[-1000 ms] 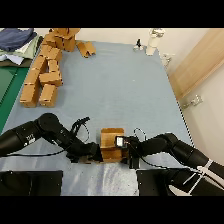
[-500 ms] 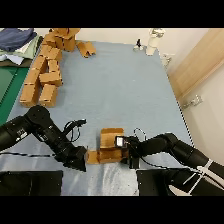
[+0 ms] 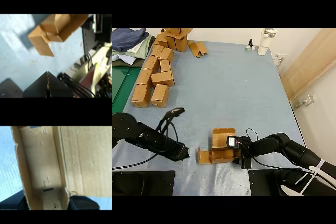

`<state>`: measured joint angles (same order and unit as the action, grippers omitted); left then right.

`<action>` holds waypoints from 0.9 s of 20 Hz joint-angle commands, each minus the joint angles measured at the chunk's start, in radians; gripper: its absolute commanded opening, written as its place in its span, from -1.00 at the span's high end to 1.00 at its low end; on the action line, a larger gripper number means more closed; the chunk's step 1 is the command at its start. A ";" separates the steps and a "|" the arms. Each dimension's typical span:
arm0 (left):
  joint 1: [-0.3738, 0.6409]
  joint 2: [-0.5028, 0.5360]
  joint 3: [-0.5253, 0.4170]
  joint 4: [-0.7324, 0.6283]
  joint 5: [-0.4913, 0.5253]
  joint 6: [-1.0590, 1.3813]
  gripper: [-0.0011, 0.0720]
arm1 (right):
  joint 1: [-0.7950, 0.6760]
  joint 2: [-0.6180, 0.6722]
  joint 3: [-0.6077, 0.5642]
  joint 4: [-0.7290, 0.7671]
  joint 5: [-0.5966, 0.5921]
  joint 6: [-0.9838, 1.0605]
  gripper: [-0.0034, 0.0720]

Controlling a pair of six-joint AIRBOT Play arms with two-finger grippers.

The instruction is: Fold the box.

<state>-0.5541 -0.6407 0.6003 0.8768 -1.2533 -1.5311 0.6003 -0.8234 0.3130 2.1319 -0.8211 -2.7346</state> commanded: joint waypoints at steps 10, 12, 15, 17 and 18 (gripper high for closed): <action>-0.001 0.026 -0.027 0.142 0.132 -0.037 0.94 | 0.000 0.000 0.039 -0.004 0.029 -0.068 -0.47; -0.001 0.026 -0.055 0.141 0.162 -0.037 0.94 | 0.001 0.000 0.045 -0.010 0.031 -0.068 -0.47; -0.001 0.026 -0.096 0.141 0.188 -0.037 0.94 | 0.000 0.000 0.044 -0.027 0.031 -0.068 -0.47; -0.001 0.026 -0.117 0.135 0.207 -0.037 0.94 | 0.001 -0.006 0.044 -0.034 0.032 -0.068 -0.47; -0.001 0.026 -0.124 0.133 0.211 -0.037 0.94 | 0.000 -0.018 0.044 -0.039 0.034 -0.069 -0.47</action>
